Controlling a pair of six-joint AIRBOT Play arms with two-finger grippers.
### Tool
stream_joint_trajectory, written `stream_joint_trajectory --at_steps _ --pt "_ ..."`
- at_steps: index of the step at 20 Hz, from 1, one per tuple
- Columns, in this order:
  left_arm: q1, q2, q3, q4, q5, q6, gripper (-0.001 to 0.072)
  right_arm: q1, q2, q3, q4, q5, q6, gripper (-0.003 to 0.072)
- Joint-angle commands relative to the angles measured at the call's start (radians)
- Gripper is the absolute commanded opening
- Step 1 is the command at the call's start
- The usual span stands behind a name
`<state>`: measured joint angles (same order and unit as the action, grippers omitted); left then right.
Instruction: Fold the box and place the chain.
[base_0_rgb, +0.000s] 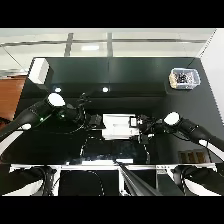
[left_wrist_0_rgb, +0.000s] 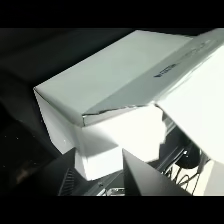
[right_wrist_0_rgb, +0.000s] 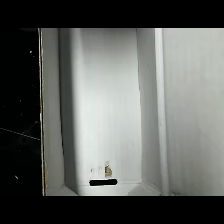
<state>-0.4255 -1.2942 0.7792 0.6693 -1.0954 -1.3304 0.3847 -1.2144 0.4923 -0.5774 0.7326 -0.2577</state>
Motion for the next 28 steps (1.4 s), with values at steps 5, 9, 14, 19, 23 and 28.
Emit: stream_joint_trajectory --at_steps 5,9,14,19,23,28 --pt "-0.110 0.012 0.024 0.228 0.104 -0.260 0.0329 0.001 -0.001 0.000 0.000 0.000 0.000 0.0169" --pt "-0.133 0.011 0.026 0.262 0.123 -0.297 0.0329 0.001 -0.001 0.000 0.000 0.000 0.000 0.0169" --pt "-0.173 0.006 0.030 0.349 0.145 -0.397 0.0268 0.001 0.000 0.000 0.000 0.000 0.000 0.0168" --pt "-0.249 -0.014 0.040 0.476 0.167 -0.586 0.0268 0.001 0.000 0.000 0.000 0.000 0.000 0.0169" --pt "-0.342 -0.045 0.112 0.656 0.166 -0.736 0.0268 0.001 -0.001 0.000 0.000 0.000 0.000 0.0169" --pt "-0.423 -0.110 0.208 0.816 0.052 -0.908 0.0268 0.001 -0.001 0.000 0.000 0.000 0.000 0.0168"
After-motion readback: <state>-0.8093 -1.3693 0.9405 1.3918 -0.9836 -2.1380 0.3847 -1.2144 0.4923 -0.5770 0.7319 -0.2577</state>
